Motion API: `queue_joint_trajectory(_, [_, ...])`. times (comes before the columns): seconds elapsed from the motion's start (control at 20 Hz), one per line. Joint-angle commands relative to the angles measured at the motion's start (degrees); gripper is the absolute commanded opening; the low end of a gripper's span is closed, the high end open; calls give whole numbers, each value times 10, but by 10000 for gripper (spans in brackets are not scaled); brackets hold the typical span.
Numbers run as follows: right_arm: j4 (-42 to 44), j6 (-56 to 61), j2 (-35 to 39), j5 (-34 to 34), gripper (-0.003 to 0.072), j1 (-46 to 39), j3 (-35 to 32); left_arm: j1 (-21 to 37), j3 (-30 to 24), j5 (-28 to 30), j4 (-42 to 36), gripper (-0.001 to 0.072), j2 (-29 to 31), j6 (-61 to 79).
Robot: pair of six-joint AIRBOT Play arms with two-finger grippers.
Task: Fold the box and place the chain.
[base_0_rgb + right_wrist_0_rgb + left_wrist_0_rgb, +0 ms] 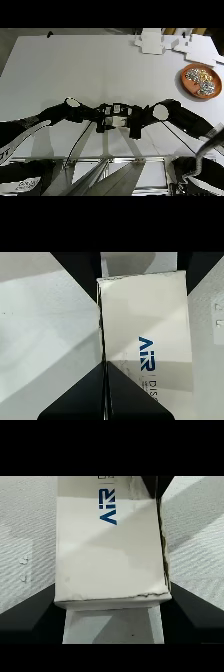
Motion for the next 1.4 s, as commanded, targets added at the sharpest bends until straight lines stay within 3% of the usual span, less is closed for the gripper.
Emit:
queue_joint_trajectory(0.0, [-2, 16, -23, -5, 22, 1, -2, 0, 0, 0, 0, 490, 0, 0])
queue_joint_trajectory(0.2, [-28, 58, 29, -3, 22, 1, 1, 0, 0, 0, 0, 490, 0, 0])
queue_joint_trajectory(0.4, [-171, 253, 157, 42, 22, 1, 18, 0, 0, 0, 0, 490, 0, 0])
queue_joint_trajectory(0.55, [-335, 476, 242, 185, 22, 1, 18, 0, 0, 0, 0, 490, 0, 0])
queue_joint_trajectory(0.65, [-410, 537, 270, 268, 21, -9, 18, 0, 0, 0, 0, 490, 0, 0])
queue_joint_trajectory(0.75, [-406, 561, 280, 289, 20, -64, 18, 0, 0, 0, 0, 490, 0, 0])
queue_joint_trajectory(0.9, [-384, 559, 272, 257, 20, -209, 17, 0, 0, 0, 0, 490, 0, 0])
queue_joint_trajectory(1.1, [-271, 504, 223, 243, 22, -420, 10, 0, 0, 0, 0, 490, 0, 0])
queue_joint_trajectory(1.35, [-276, 510, 210, 276, 23, -506, 8, 0, 0, 0, 0, 490, 0, 0])
